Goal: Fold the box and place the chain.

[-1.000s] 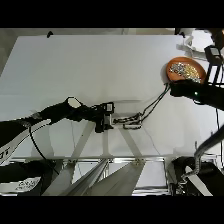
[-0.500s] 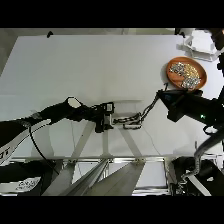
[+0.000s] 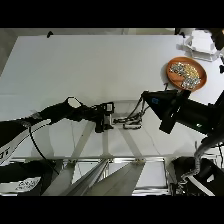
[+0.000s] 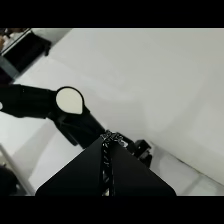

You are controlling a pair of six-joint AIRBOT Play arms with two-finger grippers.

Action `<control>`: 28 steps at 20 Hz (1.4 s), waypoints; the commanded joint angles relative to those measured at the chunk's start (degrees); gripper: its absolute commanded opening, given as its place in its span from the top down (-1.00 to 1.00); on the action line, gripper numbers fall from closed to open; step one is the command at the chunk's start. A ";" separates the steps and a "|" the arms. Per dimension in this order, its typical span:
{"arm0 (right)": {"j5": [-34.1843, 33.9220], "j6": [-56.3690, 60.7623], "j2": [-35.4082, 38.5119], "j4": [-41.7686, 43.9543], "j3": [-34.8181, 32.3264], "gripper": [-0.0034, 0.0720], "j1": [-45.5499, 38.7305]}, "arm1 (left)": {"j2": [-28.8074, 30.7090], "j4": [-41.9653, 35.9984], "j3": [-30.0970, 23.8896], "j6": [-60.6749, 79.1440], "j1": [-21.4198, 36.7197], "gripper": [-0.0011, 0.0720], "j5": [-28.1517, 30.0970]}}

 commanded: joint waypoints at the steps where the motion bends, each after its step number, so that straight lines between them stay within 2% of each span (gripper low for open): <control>1: 1.75 -0.02 -4.94 -1.75 0.02 0.87 1.86 | -0.04 0.00 0.00 0.00 0.00 0.09 0.02; 4: 5.70 -0.11 -14.08 -5.14 0.02 0.87 1.86 | -0.04 0.02 0.00 0.02 0.00 0.09 0.02; 8: 5.77 -0.13 -24.13 -8.52 0.02 0.87 1.86 | -0.04 0.00 0.00 0.00 0.00 0.09 0.02; 13: 7.82 0.85 -29.99 -8.55 -0.04 0.87 1.86 | -0.04 0.00 0.00 0.00 0.00 0.09 0.02; 15: 8.09 0.83 -30.40 -9.05 -0.17 0.83 1.86 | -0.04 0.00 0.00 0.00 0.00 0.09 0.02; 17: 9.20 0.83 -30.38 -9.18 -0.17 0.27 1.86 | -0.04 0.00 0.00 0.00 0.00 0.09 0.02; 18: 9.73 0.83 -30.21 -9.16 -0.15 0.16 1.86 | -0.04 0.00 0.00 0.00 0.00 0.09 0.02; 20: 9.11 0.83 -27.82 -9.20 -0.09 0.16 1.79 | -0.04 0.00 0.00 0.00 0.00 0.09 0.02; 23: 7.67 1.84 -20.76 -14.23 0.96 0.16 -1.40 | -0.04 0.02 0.00 0.02 0.00 0.09 0.02; 25: 8.24 5.57 -17.44 -19.96 1.11 0.16 -7.65 | -0.04 0.02 0.00 0.02 0.00 0.09 0.02; 28: 10.80 5.66 -18.53 -25.57 1.11 0.16 -20.37 | -0.04 0.00 0.00 0.00 0.00 0.09 0.02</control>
